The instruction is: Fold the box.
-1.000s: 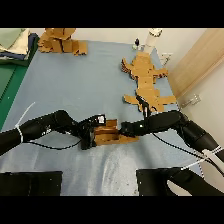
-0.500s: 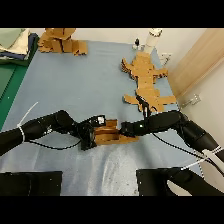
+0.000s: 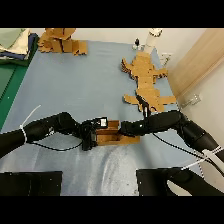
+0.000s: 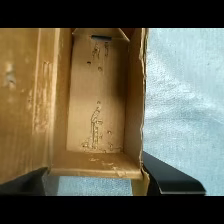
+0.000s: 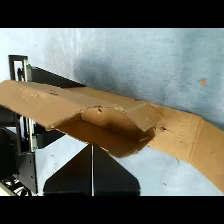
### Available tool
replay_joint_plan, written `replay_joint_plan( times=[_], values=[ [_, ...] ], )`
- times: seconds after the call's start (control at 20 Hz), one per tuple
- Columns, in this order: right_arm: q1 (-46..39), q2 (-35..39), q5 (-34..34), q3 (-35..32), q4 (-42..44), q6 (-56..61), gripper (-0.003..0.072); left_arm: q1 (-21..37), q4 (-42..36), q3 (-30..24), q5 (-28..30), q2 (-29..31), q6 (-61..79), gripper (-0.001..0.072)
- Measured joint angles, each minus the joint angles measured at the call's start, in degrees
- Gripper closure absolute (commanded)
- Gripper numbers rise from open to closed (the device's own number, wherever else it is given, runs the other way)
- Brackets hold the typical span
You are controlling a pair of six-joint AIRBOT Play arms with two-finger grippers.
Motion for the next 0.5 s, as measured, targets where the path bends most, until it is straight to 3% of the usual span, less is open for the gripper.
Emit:
replay_joint_plan(
  times=[0.2, 0.5],
  values=[
    [-0.1, -2.8, 5.2, 1.2, 1.6, -0.5, 0.0685, -0.2, 0.2, 0.0, 0.0, 0.0, 0.0, 0.0204],
    [-1.2, -17.1, 10.6, 4.2, 0.9, -6.3, 0.0685, -0.2, 0.3, 0.0, 0.0, 0.0, 0.2, 0.0204]
  ],
)
